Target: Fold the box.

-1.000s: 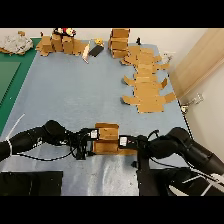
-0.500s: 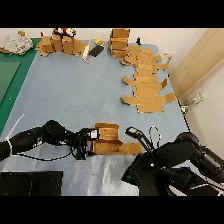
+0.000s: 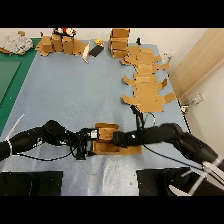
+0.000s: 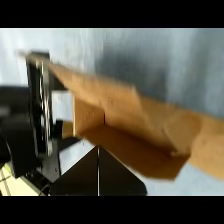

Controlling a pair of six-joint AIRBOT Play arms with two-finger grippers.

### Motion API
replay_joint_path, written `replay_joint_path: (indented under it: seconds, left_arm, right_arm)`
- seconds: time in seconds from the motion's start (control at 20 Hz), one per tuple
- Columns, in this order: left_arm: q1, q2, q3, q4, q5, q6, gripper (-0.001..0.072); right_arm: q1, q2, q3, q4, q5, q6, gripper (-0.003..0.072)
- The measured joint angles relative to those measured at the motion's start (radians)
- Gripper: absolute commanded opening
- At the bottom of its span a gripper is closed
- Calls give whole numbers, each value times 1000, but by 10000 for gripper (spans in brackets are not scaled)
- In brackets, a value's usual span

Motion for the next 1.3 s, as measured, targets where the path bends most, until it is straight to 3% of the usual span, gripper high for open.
replay_joint_path:
  seconds: [0.25,0.5,1.1,1.3]
  left_arm:
    - [0,0,0,0,0,0,529]
    - [0,0,0,0,0,0,529]
    - [0,0,0,0,1,0,529]
    - [0,0,0,0,0,0,529]
  right_arm:
    - [-24,-241,158,11,32,-110,3]
    - [-29,-366,198,-25,8,-174,2]
    - [-30,-406,187,-88,8,-234,2]
    - [-45,-351,181,-109,6,-247,2]
